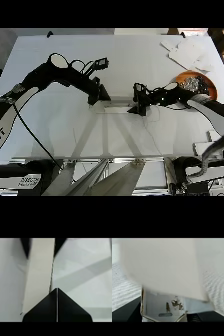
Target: Fold the box and place the chain.
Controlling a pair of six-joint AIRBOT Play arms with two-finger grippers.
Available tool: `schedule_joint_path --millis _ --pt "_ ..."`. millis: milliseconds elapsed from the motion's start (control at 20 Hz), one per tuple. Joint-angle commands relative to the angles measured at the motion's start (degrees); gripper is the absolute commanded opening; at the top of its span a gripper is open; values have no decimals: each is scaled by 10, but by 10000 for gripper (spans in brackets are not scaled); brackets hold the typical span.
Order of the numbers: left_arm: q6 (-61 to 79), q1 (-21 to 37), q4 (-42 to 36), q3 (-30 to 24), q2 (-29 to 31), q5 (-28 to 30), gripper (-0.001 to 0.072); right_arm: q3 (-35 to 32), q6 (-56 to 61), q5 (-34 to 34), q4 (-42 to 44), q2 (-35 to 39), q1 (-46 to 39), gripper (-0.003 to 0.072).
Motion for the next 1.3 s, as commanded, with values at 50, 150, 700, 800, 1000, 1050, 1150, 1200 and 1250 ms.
schedule_joint_path --millis 50,150,700,800,1000,1050,1150,1200,1250 --pt "0 4 -10 0 -15 124 4 0 0 0 0 0 0 400" --pt "0 4 2 0 -30 153 4 0 0 0 0 0 0 400" --pt "-4 2 24 0 -115 158 4 0 0 0 0 0 0 400" --pt "-4 4 23 0 -112 156 5 0 0 0 0 0 0 400" --pt "-4 11 24 0 -85 133 10 0 0 0 0 0 0 400" --pt "-4 14 24 0 -74 124 10 0 0 0 0 0 0 400" --pt "-4 20 25 0 -44 98 10 0 0 0 0 0 0 400" --pt "-4 24 29 0 -27 85 10 0 0 0 0 0 0 400" --pt "-4 26 43 0 -10 75 10 0 0 0 0 0 0 400"
